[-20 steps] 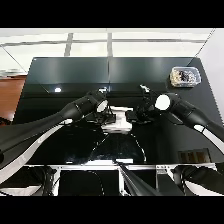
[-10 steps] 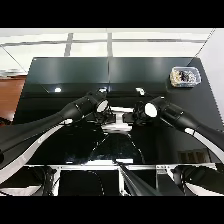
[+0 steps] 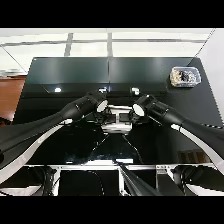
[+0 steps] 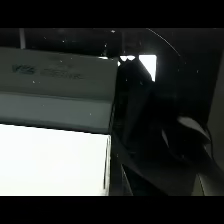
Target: Fold the box and place the chain.
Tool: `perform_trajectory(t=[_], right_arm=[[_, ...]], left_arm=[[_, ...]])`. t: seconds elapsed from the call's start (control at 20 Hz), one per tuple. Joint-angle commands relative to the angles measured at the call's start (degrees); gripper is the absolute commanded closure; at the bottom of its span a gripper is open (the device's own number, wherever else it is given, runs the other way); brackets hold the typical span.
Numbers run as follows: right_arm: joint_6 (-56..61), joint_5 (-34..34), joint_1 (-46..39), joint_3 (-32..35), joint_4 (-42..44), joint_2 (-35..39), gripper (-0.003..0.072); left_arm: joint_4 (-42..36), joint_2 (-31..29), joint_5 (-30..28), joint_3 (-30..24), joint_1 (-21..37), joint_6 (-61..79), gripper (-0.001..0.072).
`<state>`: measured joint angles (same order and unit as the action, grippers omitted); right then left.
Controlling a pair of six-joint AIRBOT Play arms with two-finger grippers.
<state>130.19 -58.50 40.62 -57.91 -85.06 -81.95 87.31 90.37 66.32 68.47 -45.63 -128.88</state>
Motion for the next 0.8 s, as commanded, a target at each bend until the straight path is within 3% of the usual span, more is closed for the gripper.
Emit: perform_trajectory(t=[0.0, 0.1, 0.2, 0.25, 0.5, 0.6, 0.75], right_arm=[[2.9, -0.8, 1.5, -0.7, -1.2, -0.7, 0.0427], [2.9, -0.8, 1.6, -0.7, -1.2, -0.7, 0.0428], [2.9, -0.8, 1.6, -0.7, -1.2, -0.7, 0.057], [2.9, -0.9, 1.6, -0.7, -1.1, -0.7, 0.0676], [2.9, -0.9, 1.6, -0.7, -1.1, -0.7, 0.0669], [2.9, -0.9, 1.6, -0.7, -0.5, -0.7, 0.0421], [2.8, -1.7, 1.6, -0.7, -1.0, -0.9, 0.0421]], left_arm=[[-0.6, 0.0, 0.0, 0.1, 0.0, 0.0, 0.0682], [-0.6, 0.0, -0.1, 0.1, 0.0, 0.0, 0.0682], [-0.6, 0.0, 0.0, 0.0, 0.0, 0.0, 0.0682], [-0.6, 0.0, 0.0, 0.0, 0.0, 0.0, 0.0682], [-0.6, 0.0, -0.1, 0.0, 0.0, 0.0, 0.0682], [-0.6, 0.0, -0.1, 0.0, 0.0, 0.0, 0.0682], [-0.6, 0.0, -0.1, 0.0, 0.0, 0.0, 0.0682]])
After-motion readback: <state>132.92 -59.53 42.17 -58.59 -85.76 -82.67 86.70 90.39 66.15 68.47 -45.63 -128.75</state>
